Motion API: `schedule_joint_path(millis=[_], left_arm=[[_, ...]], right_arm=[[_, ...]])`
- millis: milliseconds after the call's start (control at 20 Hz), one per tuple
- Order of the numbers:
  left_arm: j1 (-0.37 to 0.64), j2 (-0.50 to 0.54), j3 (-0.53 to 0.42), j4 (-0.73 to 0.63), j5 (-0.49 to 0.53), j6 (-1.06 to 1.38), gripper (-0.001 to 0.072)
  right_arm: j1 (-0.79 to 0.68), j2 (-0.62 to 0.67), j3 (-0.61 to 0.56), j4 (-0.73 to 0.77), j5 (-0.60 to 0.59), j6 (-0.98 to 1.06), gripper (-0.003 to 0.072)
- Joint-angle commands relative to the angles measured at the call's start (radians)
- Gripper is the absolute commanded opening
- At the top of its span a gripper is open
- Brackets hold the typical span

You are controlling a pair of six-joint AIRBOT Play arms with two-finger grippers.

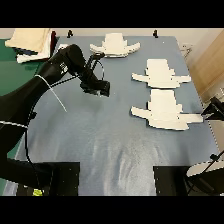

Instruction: Fold the box.

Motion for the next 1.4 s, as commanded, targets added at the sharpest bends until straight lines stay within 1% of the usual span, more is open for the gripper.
schedule_joint_path(millis=[0, 100, 300, 350, 400, 500, 550, 600, 650, 700, 800, 900, 950, 1000, 1050, 1100, 1200, 1350], left_arm=[[0.001, 0.0, 0.001, -0.047, -0.054, -0.001, 0.0675], [0.001, 0.0, 0.001, -0.074, -0.064, -0.001, 0.0675], [0.002, 0.0, 0.001, -0.161, -0.068, 0.0, 0.0676], [0.002, 0.0, 0.001, -0.187, -0.068, 0.0, 0.0676], [0.002, 0.0, 0.001, -0.216, -0.066, 0.001, 0.0675], [0.002, 0.0, 0.001, -0.251, -0.055, 0.0, 0.0674], [0.002, 0.0, 0.001, -0.253, -0.044, 0.0, 0.0672], [0.002, 0.0, 0.001, -0.254, -0.039, -0.005, 0.0533], [0.002, 0.0, 0.001, -0.258, -0.041, -0.003, 0.0141], [0.002, 0.0, 0.001, -0.259, -0.04, 0.004, 0.0017], [0.002, 0.0, 0.001, -0.259, -0.043, 0.011, 0.0016], [0.002, 0.01, 0.0, -0.259, -0.077, 0.053, 0.0015], [0.002, 0.022, 0.0, -0.255, -0.097, 0.072, 0.0015], [0.003, 0.041, -0.003, -0.253, -0.11, 0.09, 0.0015], [0.003, 0.064, -0.01, -0.247, -0.112, 0.106, 0.0015], [0.003, 0.093, -0.029, -0.24, -0.104, 0.121, 0.0015], [0.005, 0.158, -0.089, -0.214, -0.083, 0.142, 0.0015], [0.037, 0.269, -0.242, -0.215, -0.078, 0.171, 0.0015]], right_arm=[[-0.033, -0.058, -0.002, 0.058, 0.01, -0.063, 0.0378], [-0.036, -0.075, -0.002, 0.087, 0.034, -0.091, 0.0378], [-0.031, -0.104, -0.011, 0.199, 0.126, -0.122, 0.0365], [-0.031, -0.104, -0.024, 0.245, 0.14, -0.133, 0.0276], [-0.031, -0.104, -0.037, 0.312, 0.161, -0.153, 0.0157], [-0.021, -0.104, -0.051, 0.44, 0.188, -0.175, 0.0002], [-0.005, -0.102, -0.051, 0.46, 0.195, -0.174, 0.0003], [0.021, -0.093, -0.054, 0.455, 0.194, -0.173, 0.0003], [0.051, -0.081, -0.064, 0.45, 0.194, -0.171, 0.0002], [0.09, -0.065, -0.08, 0.438, 0.19, -0.158, 0.0003], [0.175, -0.03, -0.124, 0.359, 0.164, -0.113, 0.0002], [0.255, 0.018, -0.187, 0.292, 0.106, -0.069, 0.0002], [0.287, 0.059, -0.232, 0.295, 0.052, -0.068, 0.0002], [0.318, 0.119, -0.296, 0.308, -0.029, -0.069, 0.0002], [0.346, 0.19, -0.37, 0.331, -0.101, -0.068, 0.0001], [0.367, 0.257, -0.441, 0.363, -0.149, -0.068, 0.0001], [0.413, 0.404, -0.592, 0.42, -0.228, -0.068, 0.0001], [0.518, 0.626, -0.789, 0.436, -0.352, -0.017, 0.0001]])
